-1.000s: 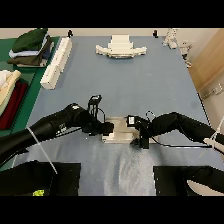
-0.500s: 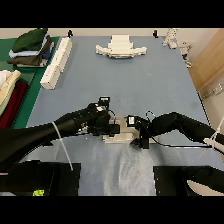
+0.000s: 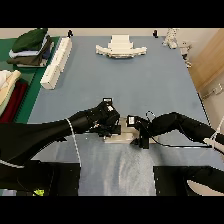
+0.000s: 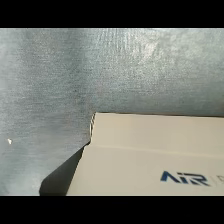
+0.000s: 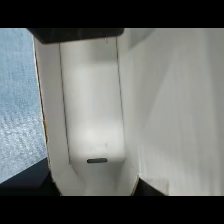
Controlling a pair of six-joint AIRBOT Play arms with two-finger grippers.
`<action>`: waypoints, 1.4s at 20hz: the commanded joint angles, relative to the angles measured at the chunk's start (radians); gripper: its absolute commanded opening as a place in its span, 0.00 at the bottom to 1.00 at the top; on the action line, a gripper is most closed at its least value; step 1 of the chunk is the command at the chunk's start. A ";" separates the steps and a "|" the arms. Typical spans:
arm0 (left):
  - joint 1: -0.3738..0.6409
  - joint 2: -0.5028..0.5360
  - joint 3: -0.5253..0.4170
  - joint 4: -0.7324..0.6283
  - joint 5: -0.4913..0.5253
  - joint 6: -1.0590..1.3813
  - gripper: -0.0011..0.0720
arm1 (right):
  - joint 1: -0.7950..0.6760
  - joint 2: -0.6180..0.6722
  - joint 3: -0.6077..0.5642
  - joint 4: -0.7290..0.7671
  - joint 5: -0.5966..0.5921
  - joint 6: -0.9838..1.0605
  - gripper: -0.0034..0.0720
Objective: Fold the box.
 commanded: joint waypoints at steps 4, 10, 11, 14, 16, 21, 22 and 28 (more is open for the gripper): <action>-0.001 -0.006 0.005 -0.013 -0.011 -0.020 0.04 | 0.000 0.000 0.001 0.000 0.000 0.001 0.71; 0.000 -0.006 0.005 -0.013 -0.011 -0.018 0.76 | 0.000 0.000 0.001 0.000 0.000 0.001 0.71; 0.000 -0.006 0.005 -0.013 -0.011 -0.018 0.76 | 0.000 0.000 0.001 0.000 0.000 0.001 0.71; 0.000 -0.005 0.005 -0.015 -0.011 -0.018 0.76 | 0.000 0.000 0.001 0.000 0.000 0.001 0.71; 0.000 0.004 0.011 -0.032 -0.035 -0.017 0.76 | 0.000 0.000 0.001 0.000 0.000 0.001 0.71; 0.001 0.113 0.106 0.008 -0.269 0.074 0.76 | 0.000 0.000 0.001 0.000 0.000 0.001 0.71; 0.000 0.146 0.126 0.030 -0.309 0.074 0.76 | 0.000 0.000 0.001 0.000 0.000 0.001 0.71; 0.002 0.269 0.143 0.037 -0.342 0.216 0.03 | 0.000 0.000 0.001 0.000 0.000 0.001 0.71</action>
